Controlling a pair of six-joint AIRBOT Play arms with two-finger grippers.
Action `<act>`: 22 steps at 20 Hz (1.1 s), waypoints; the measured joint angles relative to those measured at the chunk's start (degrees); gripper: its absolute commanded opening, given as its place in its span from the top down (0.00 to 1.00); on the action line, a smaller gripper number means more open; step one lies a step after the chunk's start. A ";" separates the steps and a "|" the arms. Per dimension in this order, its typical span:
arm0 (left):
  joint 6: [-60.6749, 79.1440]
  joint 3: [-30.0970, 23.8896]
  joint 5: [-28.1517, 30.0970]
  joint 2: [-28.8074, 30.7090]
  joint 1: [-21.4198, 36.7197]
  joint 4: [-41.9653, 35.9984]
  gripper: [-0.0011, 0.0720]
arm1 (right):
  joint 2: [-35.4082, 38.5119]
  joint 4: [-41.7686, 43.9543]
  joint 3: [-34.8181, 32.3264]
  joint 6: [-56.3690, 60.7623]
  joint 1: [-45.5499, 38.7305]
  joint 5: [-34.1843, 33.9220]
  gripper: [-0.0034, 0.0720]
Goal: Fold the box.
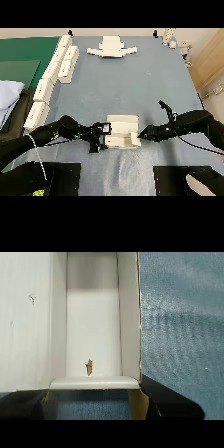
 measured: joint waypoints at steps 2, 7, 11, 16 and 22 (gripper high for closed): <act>0.00 0.00 0.00 0.02 0.00 0.00 0.34 | 0.09 -2.23 0.37 2.82 4.17 2.93 0.51; 0.00 0.00 0.00 0.02 0.00 -0.02 0.34 | 0.11 -14.51 4.28 16.11 14.21 7.02 0.51; 0.00 0.00 0.00 0.02 0.00 0.00 0.34 | -1.40 -24.28 8.48 28.63 21.38 8.13 0.51; 0.00 0.00 -0.02 0.02 0.00 0.00 0.34 | -7.04 -35.41 14.21 45.42 30.88 8.00 0.51; 0.00 0.00 -0.02 0.00 0.00 0.00 0.34 | -15.43 -46.53 20.65 60.57 39.89 2.25 0.51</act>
